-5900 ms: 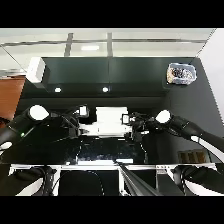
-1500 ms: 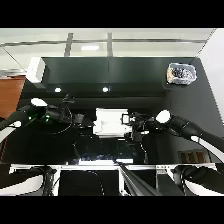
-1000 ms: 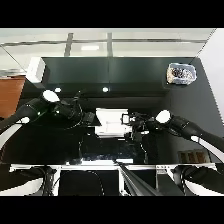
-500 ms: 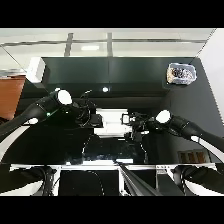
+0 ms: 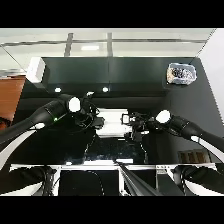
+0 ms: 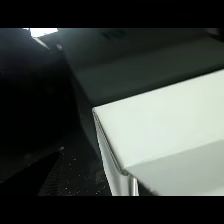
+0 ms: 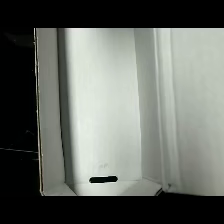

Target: Fold the box and place the chain.

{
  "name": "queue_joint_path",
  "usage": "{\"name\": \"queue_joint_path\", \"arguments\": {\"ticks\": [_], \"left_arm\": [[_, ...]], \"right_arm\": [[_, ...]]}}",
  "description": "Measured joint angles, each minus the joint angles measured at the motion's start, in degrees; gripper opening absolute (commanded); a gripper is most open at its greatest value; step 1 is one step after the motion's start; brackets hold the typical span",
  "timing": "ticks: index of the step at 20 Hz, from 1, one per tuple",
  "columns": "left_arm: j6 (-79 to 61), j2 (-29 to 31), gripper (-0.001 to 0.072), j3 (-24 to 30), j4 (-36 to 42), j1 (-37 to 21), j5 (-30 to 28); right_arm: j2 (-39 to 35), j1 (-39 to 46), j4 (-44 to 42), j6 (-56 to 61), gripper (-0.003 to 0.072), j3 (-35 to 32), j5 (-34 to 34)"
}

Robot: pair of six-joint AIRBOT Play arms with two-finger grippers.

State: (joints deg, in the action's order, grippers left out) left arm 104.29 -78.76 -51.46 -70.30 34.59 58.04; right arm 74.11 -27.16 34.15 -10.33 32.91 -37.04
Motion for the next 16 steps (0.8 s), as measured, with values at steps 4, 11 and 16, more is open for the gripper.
{"name": "queue_joint_path", "arguments": {"ticks": [4,11,16], "left_arm": [[6.9,-1.0,0.0502,-2.3,-5.4,3.8,0.7],[17.9,-1.7,0.0329,-4.0,-11.3,7.8,1.5],[21.3,-1.9,0.0329,-4.3,-12.0,8.3,2.1]], "right_arm": [[0.0,0.0,0.0,0.0,0.0428,0.0,0.0],[0.0,0.0,0.0,0.0,0.0427,0.0,0.0],[0.0,0.0,0.0,0.0,0.0428,0.0,0.0]]}}
